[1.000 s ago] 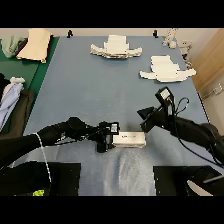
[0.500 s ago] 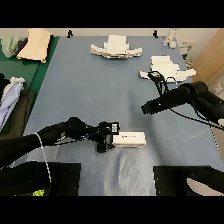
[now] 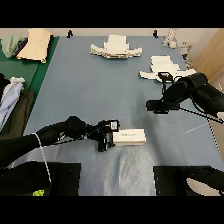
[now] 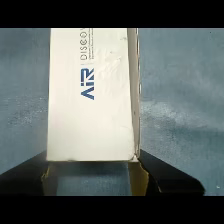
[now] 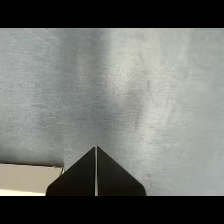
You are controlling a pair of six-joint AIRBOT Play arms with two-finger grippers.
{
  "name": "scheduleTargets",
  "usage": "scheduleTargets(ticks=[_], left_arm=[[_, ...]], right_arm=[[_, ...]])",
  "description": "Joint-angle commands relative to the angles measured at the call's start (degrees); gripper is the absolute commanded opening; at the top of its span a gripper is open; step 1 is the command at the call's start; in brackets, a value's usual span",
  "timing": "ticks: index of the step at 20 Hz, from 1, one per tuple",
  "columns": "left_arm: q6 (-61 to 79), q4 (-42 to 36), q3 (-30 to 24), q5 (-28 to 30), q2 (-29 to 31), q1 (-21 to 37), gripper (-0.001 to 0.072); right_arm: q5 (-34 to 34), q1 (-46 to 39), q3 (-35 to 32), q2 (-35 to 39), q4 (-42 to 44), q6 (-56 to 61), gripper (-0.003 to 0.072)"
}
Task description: Fold the box.
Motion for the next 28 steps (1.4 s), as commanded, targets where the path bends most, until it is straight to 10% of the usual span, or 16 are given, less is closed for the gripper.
scheduleTargets(ticks=[1,6,12,19,28], left_arm=[[-10.34,0.72,0.20,0.90,3.93,4.52,0.0447],[-29.62,15.65,2.95,5.57,9.51,27.87,0.0447],[-31.21,16.35,24.81,5.09,-8.92,50.69,0.0448],[-35.85,19.63,50.53,4.46,-32.24,57.11,0.0447],[-42.82,27.89,56.08,4.48,-40.87,57.59,0.0447]], right_arm=[[-0.90,-0.02,0.17,-0.07,-0.79,1.73,0.0020],[-0.87,-0.02,0.17,-0.07,-0.79,1.73,0.0020],[-0.90,-0.02,0.17,-0.07,-0.79,1.73,0.0020],[-0.87,-0.02,0.17,-0.07,-0.79,1.73,0.0020],[-0.87,-0.02,0.17,-0.07,-0.79,1.73,0.0020]])
